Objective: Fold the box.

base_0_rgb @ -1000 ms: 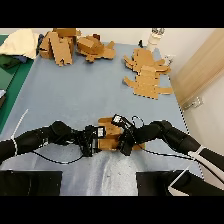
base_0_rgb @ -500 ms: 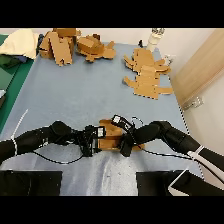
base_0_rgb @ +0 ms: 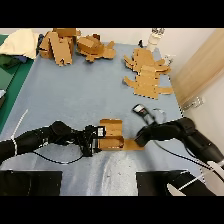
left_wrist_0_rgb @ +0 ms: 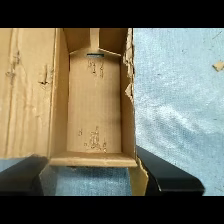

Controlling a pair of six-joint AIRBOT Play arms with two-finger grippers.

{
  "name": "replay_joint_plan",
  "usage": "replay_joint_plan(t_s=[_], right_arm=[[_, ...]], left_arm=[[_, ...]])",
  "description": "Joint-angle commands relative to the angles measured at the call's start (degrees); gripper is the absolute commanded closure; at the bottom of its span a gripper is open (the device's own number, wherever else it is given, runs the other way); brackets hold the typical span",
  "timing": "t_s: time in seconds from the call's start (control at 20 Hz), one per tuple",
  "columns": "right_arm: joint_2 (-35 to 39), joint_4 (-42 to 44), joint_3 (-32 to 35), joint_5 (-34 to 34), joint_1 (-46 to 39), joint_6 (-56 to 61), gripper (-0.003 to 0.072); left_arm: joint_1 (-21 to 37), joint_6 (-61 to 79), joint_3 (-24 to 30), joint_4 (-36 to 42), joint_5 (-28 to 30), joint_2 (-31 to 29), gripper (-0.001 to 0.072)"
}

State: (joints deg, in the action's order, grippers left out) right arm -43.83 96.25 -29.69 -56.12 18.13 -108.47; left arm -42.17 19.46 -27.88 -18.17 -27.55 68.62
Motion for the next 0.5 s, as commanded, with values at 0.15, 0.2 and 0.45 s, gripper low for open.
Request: replay_joint_plan(t_s=[0.15,0.2,0.45], right_arm=[[3.2,-6.1,0.0,-3.7,-16.1,20.7,0.0686],[2.1,-3.6,0.1,-5.0,-16.4,20.8,0.0686],[-3.3,14.6,6.5,-3.2,-16.3,22.1,0.0686]], left_arm=[[0.0,0.0,0.0,-0.1,0.0,0.0,0.0225],[0.0,0.0,0.0,-0.1,0.1,0.0,0.0225],[0.0,0.0,0.0,-0.1,0.6,0.0,0.0225]])
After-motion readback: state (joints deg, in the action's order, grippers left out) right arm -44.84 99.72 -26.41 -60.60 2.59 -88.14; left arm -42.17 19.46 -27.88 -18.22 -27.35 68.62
